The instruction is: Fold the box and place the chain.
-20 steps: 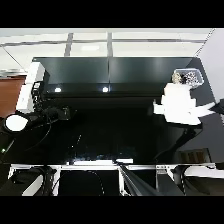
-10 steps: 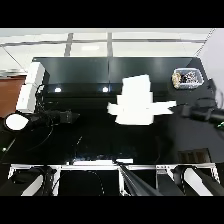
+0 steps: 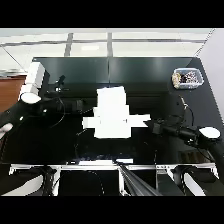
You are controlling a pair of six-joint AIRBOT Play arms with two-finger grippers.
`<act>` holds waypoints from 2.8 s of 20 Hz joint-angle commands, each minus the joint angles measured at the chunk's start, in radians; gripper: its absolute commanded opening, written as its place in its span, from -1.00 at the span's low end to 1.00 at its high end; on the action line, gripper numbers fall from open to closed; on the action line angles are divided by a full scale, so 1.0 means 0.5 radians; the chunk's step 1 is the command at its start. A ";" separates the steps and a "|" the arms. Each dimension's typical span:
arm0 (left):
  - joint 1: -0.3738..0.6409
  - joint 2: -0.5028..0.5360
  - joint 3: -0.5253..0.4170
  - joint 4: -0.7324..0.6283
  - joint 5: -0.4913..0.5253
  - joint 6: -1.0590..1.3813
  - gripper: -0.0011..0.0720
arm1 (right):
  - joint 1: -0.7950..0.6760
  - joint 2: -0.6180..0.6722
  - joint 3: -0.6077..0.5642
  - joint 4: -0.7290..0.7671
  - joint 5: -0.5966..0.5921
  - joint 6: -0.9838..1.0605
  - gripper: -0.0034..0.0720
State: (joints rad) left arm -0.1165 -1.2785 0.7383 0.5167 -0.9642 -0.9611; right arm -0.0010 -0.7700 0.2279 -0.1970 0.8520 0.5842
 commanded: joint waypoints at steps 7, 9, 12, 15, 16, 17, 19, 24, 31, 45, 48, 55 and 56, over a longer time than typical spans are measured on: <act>-0.027 -0.793 0.484 -0.369 -0.801 0.571 0.94 | 0.195 0.014 -0.028 0.026 -0.065 0.081 -0.86; -0.040 -0.907 0.579 -0.352 -1.003 0.657 0.94 | 0.195 0.014 -0.028 0.026 -0.047 0.092 -0.86; -0.076 -0.988 0.702 -0.101 -1.238 0.733 0.93 | 0.195 0.014 -0.028 0.023 -0.050 0.098 -0.86; -0.140 -0.988 0.814 0.236 -1.224 0.795 0.41 | 0.195 0.014 -0.028 -0.100 -0.043 0.227 -0.86; -0.157 -0.988 0.840 0.284 -1.254 0.803 0.27 | 0.195 0.014 -0.028 -0.155 -0.043 0.271 -0.86; -0.169 -0.988 0.856 0.315 -1.282 0.822 0.23 | 0.195 0.014 -0.028 -0.200 -0.047 0.304 -0.86; -0.175 -0.988 0.863 0.336 -1.266 0.825 0.14 | 0.195 0.014 -0.028 -0.229 -0.053 0.336 -0.86; -0.189 -0.987 0.863 0.362 -1.170 0.831 -0.02 | 0.195 0.014 -0.028 -0.236 -0.053 0.336 -0.86; -0.375 -0.987 0.864 0.484 -1.019 0.822 -0.19 | 0.195 0.014 -0.028 -0.236 -0.056 0.336 -0.86; -0.342 -0.870 0.866 0.547 -1.061 0.724 -0.92 | 0.184 0.014 0.027 -0.334 -0.035 0.336 0.97; -0.351 -0.641 0.787 0.523 -0.903 0.703 -0.92 | 0.185 0.014 0.291 -0.818 0.079 0.336 0.97; -0.461 -0.202 0.381 0.343 -0.172 1.157 -0.91 | 0.185 0.014 0.674 -1.245 -0.045 0.239 0.97; -0.468 -0.211 0.381 0.372 -0.127 1.198 -0.91 | 0.186 0.014 0.674 -1.272 -0.033 0.140 0.97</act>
State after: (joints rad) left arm -0.3393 -1.4166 0.9573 0.6960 -1.1408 -0.4355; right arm 0.0921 -0.7639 0.5304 -0.7433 0.8474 0.7147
